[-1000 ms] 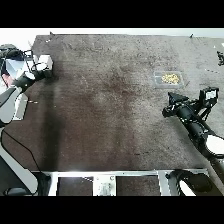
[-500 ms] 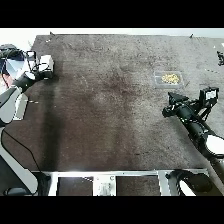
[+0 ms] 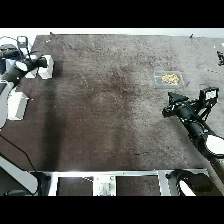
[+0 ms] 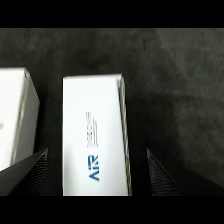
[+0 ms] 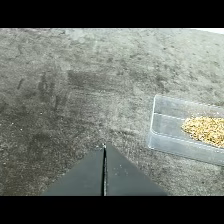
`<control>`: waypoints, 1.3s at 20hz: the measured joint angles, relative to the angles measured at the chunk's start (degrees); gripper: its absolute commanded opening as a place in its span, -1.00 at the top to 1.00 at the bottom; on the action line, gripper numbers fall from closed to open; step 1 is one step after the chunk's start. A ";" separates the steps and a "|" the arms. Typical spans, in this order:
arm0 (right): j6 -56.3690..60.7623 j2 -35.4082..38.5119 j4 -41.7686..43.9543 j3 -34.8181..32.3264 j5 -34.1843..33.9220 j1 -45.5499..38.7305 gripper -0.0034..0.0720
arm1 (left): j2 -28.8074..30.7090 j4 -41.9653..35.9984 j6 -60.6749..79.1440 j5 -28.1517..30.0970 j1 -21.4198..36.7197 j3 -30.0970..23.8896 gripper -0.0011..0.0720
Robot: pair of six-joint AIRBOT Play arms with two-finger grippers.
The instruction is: Fold the box and place the chain.
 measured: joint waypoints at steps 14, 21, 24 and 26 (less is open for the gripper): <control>0.02 0.00 0.02 0.00 0.00 0.00 0.88 | 42.27 -5.38 6.78 6.95 -8.15 -30.97 0.95; 0.00 0.00 0.02 0.00 0.00 0.00 0.88 | 74.86 -5.75 6.78 15.98 -17.84 -63.63 0.94; 0.00 0.00 0.02 0.00 -0.02 0.00 0.88 | 84.61 -5.90 5.53 16.04 -19.28 -70.99 0.94; 0.02 0.00 0.02 0.00 -0.02 0.00 0.88 | 88.35 -5.88 4.94 15.85 -19.78 -73.42 0.94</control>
